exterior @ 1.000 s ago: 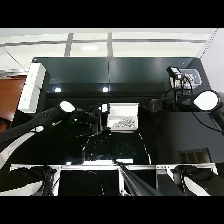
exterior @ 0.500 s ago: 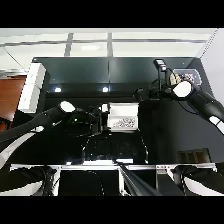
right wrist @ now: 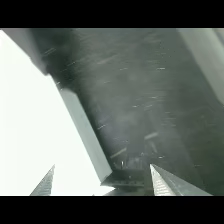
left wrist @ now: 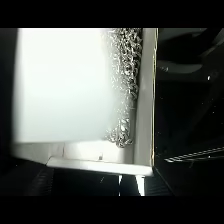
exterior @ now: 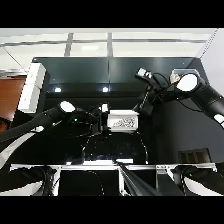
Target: Fold the box and place the chain.
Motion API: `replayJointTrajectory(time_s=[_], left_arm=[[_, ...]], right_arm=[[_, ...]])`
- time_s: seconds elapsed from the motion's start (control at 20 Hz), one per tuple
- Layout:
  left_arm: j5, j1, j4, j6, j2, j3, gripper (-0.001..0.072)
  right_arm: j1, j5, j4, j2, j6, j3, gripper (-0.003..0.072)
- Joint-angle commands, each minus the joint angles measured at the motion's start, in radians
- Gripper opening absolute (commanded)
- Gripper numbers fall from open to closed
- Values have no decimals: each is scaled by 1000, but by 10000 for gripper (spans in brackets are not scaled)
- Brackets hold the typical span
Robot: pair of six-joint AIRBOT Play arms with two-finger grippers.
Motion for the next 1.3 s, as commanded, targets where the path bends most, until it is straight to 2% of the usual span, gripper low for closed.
replayJointTrajectory(time_s=[0.0, 0.35, 0.9, 1.0, 1.1, 1.25], left_arm=[[0, 0, 0, 0, 0, 1, 334], [0, 0, 0, 0, 0, 1, 334], [0, 0, 0, 0, 0, 1, 334], [0, 0, 0, 0, 0, 1, 334], [0, 0, 0, 0, 0, 1, 334], [0, 0, 0, 0, 0, 1, 334]], right_arm=[[23, 61, 10, 5, -155, -43, 706], [105, 20, 13, 4, -195, -89, 706], [115, 15, 21, 4, -194, -89, 704], [115, 22, 21, 4, -193, -89, 364], [115, 24, 21, 4, -193, -89, 199], [115, 24, 21, 4, -193, -89, 186]])
